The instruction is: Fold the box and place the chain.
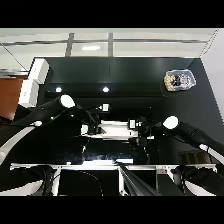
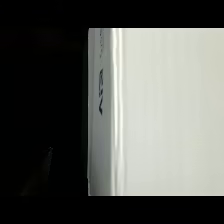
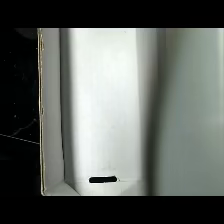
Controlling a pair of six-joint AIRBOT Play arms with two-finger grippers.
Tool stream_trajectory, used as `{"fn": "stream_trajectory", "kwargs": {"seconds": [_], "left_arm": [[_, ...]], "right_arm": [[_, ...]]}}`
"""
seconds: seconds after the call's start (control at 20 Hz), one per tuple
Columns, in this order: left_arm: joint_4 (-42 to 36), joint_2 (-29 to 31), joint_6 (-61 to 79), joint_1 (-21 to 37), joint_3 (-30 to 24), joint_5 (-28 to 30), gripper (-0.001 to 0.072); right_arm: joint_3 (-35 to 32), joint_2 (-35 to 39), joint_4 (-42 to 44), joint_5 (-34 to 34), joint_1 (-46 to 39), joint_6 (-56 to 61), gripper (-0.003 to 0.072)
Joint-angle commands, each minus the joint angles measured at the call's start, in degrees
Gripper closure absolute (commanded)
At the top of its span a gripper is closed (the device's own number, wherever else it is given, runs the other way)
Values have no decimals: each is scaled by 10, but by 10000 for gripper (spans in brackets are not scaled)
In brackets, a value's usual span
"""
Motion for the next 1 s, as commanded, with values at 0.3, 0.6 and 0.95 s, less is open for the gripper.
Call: {"fn": "stream_trajectory", "kwargs": {"seconds": [0.3,0.6,0.95], "left_arm": [[202,165,-375,46,0,-156,658],[-77,167,-330,-30,-70,-106,681],[-201,119,-267,-45,-104,287,680]], "right_arm": [[0,0,-7,13,0,-7,195],[0,0,-7,13,0,-7,194],[0,0,-7,13,0,-7,194]]}}
